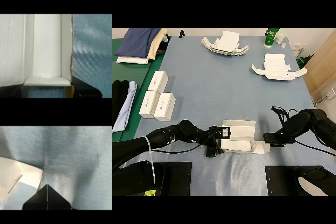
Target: Fold the box.
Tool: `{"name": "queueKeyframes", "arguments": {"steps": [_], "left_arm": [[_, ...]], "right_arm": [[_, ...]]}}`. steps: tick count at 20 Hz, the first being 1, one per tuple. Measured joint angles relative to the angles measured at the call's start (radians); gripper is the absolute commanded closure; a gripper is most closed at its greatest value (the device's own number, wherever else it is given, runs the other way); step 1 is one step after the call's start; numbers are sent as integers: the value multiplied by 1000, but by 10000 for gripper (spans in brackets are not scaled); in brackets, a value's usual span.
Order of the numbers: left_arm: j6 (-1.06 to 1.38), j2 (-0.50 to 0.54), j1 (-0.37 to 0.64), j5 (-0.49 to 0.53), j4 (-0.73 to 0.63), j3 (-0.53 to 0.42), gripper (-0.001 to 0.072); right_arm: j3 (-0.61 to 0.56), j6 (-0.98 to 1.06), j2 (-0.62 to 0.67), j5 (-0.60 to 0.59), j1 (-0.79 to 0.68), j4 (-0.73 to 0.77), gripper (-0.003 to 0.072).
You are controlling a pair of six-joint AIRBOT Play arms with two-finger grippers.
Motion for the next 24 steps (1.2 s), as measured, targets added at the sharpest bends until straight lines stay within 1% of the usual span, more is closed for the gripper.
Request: {"name": "queueKeyframes", "arguments": {"steps": [3, 5, 8, 10, 11, 12, 13, 14, 15, 16, 20, 24], "left_arm": [[0, 0, 0, 0, 0, 0, 258], [1, 0, 0, 0, 1, 0, 258], [2, 0, 0, -2, 3, 0, 258], [0, -1, 0, 1, -3, 0, 258], [0, -1, 0, 0, -2, 0, 257], [0, -1, 0, 0, -2, 0, 258], [0, -1, 0, 0, -2, 0, 258], [0, -1, 0, 0, -1, 0, 257], [0, -1, 0, 0, -1, 0, 258], [0, -1, 0, 0, -1, 0, 258], [0, -1, 0, 0, 0, 0, 258], [0, -1, 0, 0, 0, 0, 258]], "right_arm": [[-48, -10, -10, 53, 0, 50, 685], [-63, -38, -9, 64, 0, 91, 685], [-61, -82, 15, 64, 0, 158, 684], [-41, -103, 44, 97, 5, 275, 684], [-32, -103, 60, 74, 1, 243, 683], [-19, -105, 73, 69, 0, 247, 643], [-3, -110, 91, 72, 4, 275, 560], [5, -111, 103, 61, 2, 272, 459], [11, -111, 108, 49, 1, 269, 390], [19, -114, 117, 55, 1, 277, 362], [28, -119, 122, 45, 10, 282, 362], [30, -124, 93, 49, 51, 277, 362]]}}
